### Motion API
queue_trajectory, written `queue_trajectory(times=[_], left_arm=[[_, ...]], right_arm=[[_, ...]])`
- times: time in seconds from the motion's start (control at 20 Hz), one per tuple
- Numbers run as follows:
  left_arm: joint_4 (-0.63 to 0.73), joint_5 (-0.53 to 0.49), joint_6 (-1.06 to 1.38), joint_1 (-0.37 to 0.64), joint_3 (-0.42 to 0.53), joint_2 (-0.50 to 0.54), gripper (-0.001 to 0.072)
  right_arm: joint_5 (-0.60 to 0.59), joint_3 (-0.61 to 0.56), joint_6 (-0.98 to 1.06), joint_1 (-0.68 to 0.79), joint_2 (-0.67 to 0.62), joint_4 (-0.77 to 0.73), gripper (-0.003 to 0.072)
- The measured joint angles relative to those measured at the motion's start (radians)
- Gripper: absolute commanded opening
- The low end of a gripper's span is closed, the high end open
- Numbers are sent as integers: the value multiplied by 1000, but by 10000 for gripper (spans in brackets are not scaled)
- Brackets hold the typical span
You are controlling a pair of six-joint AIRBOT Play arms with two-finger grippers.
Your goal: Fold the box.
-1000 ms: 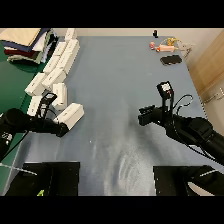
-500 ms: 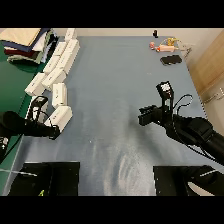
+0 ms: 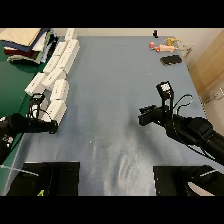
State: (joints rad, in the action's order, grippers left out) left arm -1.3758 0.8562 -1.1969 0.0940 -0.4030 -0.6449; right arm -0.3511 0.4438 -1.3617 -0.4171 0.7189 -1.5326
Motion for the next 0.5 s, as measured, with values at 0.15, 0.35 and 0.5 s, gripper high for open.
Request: queue_trajectory(times=[0.15,0.35,0.5], left_arm=[[27,-114,8,0,4,-61,526],[46,-216,37,0,7,-129,527],[53,-270,49,0,7,-172,527]], right_arm=[[0,0,0,0,0,0,4],[0,0,0,0,0,0,3],[0,0,0,0,0,0,3]])
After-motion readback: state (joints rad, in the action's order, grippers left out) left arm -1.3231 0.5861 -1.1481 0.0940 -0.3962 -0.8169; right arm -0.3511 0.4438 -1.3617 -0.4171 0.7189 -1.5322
